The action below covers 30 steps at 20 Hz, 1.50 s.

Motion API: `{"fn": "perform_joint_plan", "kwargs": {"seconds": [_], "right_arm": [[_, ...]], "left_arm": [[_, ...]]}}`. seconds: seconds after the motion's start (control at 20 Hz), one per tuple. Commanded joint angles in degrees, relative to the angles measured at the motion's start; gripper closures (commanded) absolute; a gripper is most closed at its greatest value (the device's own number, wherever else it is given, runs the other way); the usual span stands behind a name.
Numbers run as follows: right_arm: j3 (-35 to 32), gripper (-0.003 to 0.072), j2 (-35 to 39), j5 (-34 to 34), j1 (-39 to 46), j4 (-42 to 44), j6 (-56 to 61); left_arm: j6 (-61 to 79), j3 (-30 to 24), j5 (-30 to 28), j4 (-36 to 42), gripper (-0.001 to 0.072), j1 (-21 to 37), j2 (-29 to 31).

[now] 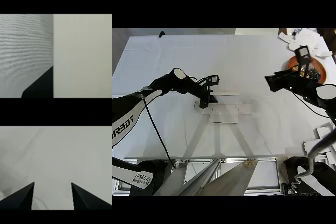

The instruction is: Fold the box and place the chain.

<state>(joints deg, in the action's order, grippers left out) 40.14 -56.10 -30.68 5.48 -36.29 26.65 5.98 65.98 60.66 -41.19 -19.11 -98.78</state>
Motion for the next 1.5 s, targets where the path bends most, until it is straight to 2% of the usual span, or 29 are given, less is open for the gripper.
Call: {"fn": "perform_joint_plan", "kwargs": {"seconds": [0.0, 0.05, 0.1, 0.15, 0.3, 0.45, 0.55, 0.8, 1.15, 1.25, 1.45], "right_arm": [[4.3, 0.0205, 1.0, -14.7, -4.3, -0.2, -11.1], [5.1, 0.0201, 2.0, -16.0, -6.2, -1.0, -11.1], [5.3, 0.0155, 3.3, -16.6, -7.9, -2.0, -12.3], [5.3, 0.0145, 4.3, -17.2, -9.5, -3.2, -14.1], [5.3, 0.0025, 6.1, -18.7, -13.0, -6.7, -16.6], [5.3, -0.0010, 6.3, -22.6, -14.8, -7.2, -16.7], [5.2, -0.0013, 6.3, -24.5, -14.9, -7.1, -16.6], [3.8, -0.0008, 6.2, -23.9, -14.9, -4.4, -16.6], [-4.5, -0.0008, 4.0, -25.0, -14.9, -5.7, -17.1], [-6.7, -0.0008, 0.9, -21.9, -14.9, -6.9, -23.2], [-7.8, -0.0008, -5.7, -15.3, -14.4, -3.4, -36.6]], "left_arm": [[0.0, 0.0, 0.0, 0.0, 0.0697, 0.0, 0.0], [0.0, 0.0, 0.0, 0.0, 0.0697, 0.0, 0.0], [0.0, 0.0, 0.0, 0.0, 0.0697, 0.0, 0.0], [0.0, 0.0, 0.0, 0.0, 0.0697, 0.0, 0.0], [0.0, 0.0, 0.0, 0.0, 0.0697, 0.0, 0.0], [0.0, 0.0, 0.0, 0.0, 0.0697, 0.0, 0.0], [0.0, 0.0, 0.0, 0.0, 0.0697, 0.0, 0.0], [0.0, 0.0, 0.0, 0.0, 0.0697, 0.0, 0.0], [0.0, 0.0, 0.0, 0.0, 0.0697, 0.0, 0.0], [0.0, 0.0, 0.0, 0.0, 0.0697, 0.0, 0.0], [0.0, 0.0, 0.0, 0.0, 0.0697, 0.0, 0.0]]}}
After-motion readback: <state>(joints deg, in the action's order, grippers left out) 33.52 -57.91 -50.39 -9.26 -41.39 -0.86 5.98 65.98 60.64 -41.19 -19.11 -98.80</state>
